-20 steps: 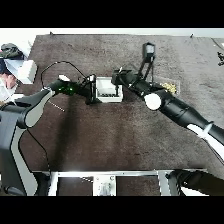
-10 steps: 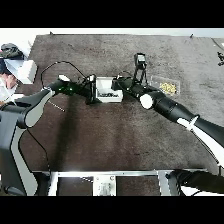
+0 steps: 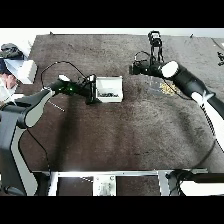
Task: Fold the box and place the chain.
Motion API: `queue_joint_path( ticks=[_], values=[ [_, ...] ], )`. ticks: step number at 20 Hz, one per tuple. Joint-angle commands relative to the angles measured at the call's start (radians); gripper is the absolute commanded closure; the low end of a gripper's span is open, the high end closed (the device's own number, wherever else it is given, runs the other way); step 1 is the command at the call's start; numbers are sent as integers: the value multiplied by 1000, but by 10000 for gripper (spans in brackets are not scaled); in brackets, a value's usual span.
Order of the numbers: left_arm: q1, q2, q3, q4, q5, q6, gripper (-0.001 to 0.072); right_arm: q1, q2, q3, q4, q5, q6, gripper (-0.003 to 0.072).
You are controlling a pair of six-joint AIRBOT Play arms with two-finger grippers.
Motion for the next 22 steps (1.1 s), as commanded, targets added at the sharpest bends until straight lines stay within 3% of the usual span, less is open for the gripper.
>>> queue_joint_path(
  ticks=[1,5,10,21,22],
  values=[
    [1,0,0,0,0,0,357,-100,-150,170,405,356,-469,524],
    [0,0,0,0,0,0,357,-110,-291,271,466,485,-575,523],
    [1,0,0,0,0,0,357,-103,-322,275,491,589,-681,506],
    [0,0,0,0,0,0,357,4,-322,275,304,666,-888,504],
    [0,0,0,0,0,0,357,16,-322,275,285,661,-913,405]
  ],
)
